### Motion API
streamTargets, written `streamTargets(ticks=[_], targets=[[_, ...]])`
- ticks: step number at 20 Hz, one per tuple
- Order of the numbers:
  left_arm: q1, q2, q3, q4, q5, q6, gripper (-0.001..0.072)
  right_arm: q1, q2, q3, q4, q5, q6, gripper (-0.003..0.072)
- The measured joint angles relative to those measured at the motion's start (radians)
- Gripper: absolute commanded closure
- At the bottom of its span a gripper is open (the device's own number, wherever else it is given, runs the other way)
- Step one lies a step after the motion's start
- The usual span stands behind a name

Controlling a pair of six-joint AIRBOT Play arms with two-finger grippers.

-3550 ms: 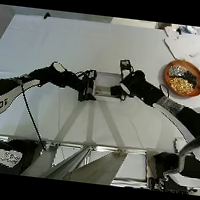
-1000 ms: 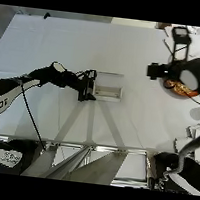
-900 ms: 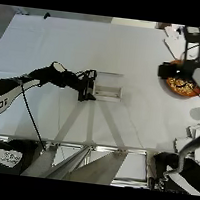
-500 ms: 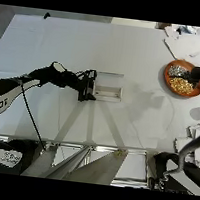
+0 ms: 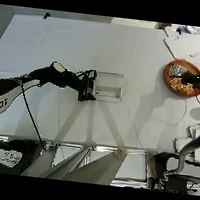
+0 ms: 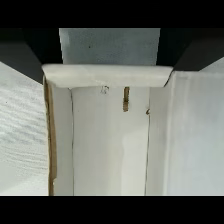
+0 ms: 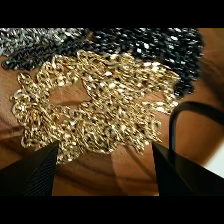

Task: Fold the box and place the chain.

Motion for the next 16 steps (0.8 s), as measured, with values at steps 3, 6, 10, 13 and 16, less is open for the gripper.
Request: streamTargets(ticks=[3,6,10,13,16], targets=[[0.000,0.000,0.000,0.000,0.000,0.000,0.0455,0.005,-0.070,0.026,0.027,-0.010,-0.003,0.0044],[0.000,0.000,0.000,0.000,0.000,0.000,0.0455,0.011,-0.112,0.035,0.031,0.008,-0.006,0.0048],[0.000,0.000,0.000,0.000,0.000,0.000,0.0455,0.013,-0.151,0.042,0.041,0.041,-0.003,0.0344],[0.000,0.000,0.000,0.000,0.000,0.000,0.0455,0.015,-0.164,0.043,0.055,0.044,-0.002,0.0674],[0.000,0.000,0.000,0.000,0.000,0.000,0.0455,0.014,-0.168,0.043,0.058,0.055,0.000,0.0673]])
